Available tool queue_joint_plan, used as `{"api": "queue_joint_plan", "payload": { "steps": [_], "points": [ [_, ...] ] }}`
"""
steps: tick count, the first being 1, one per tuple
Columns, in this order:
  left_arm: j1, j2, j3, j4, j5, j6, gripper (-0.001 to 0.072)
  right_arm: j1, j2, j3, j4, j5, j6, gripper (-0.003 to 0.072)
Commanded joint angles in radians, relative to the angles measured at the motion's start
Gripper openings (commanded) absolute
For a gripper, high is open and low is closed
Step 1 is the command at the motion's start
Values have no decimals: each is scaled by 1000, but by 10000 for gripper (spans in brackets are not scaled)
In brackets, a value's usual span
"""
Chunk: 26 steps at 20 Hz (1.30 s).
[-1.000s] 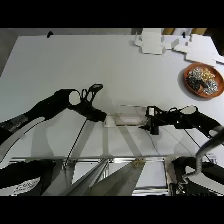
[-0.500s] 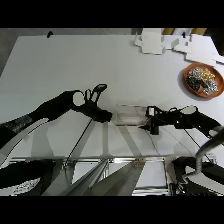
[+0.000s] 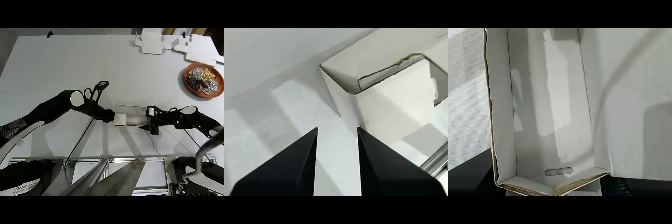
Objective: Fold the box and place the chain.
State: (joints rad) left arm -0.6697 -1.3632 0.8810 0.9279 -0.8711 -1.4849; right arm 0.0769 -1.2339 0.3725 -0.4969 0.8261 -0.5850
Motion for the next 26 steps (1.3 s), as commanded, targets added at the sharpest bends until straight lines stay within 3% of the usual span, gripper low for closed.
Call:
{"api": "queue_joint_plan", "payload": {
  "steps": [1,17,26],
  "points": [
    [-12,1,3,-27,29,0,292,1,0,0,0,0,0,472],
    [-49,-1,8,-26,58,-2,294,1,0,0,0,0,0,472],
    [-109,-61,114,177,-13,-275,293,1,0,0,0,0,0,472]
  ]
}}
